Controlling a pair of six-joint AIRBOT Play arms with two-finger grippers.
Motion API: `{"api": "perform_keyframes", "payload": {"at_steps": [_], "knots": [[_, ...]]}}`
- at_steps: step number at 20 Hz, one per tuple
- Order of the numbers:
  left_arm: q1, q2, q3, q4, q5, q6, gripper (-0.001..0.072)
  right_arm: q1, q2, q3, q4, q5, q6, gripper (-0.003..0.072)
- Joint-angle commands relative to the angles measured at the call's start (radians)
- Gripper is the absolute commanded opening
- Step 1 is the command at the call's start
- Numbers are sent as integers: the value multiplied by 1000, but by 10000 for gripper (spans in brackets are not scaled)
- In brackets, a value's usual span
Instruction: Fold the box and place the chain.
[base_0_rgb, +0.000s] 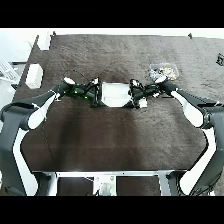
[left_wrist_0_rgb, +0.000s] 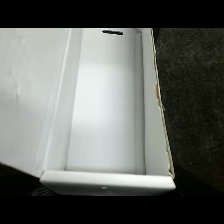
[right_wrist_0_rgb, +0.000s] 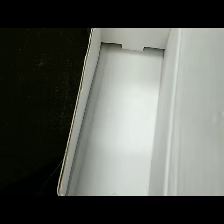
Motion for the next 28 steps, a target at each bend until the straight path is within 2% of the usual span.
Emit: {"api": "perform_keyframes", "payload": {"at_steps": [1, 2, 3, 28], "knots": [[0, -2, -1, 37, 10, -18, 404, 1, 0, 0, 0, 3, 0, 592], [0, -2, -1, 45, 11, -17, 351, 1, 0, 0, 0, 3, 0, 593], [0, -2, -1, 54, 14, -17, 347, 1, 0, 0, 0, 3, 0, 592], [0, -1, 0, 45, 29, -16, 348, 2, 0, 0, 0, 3, 0, 592]]}}
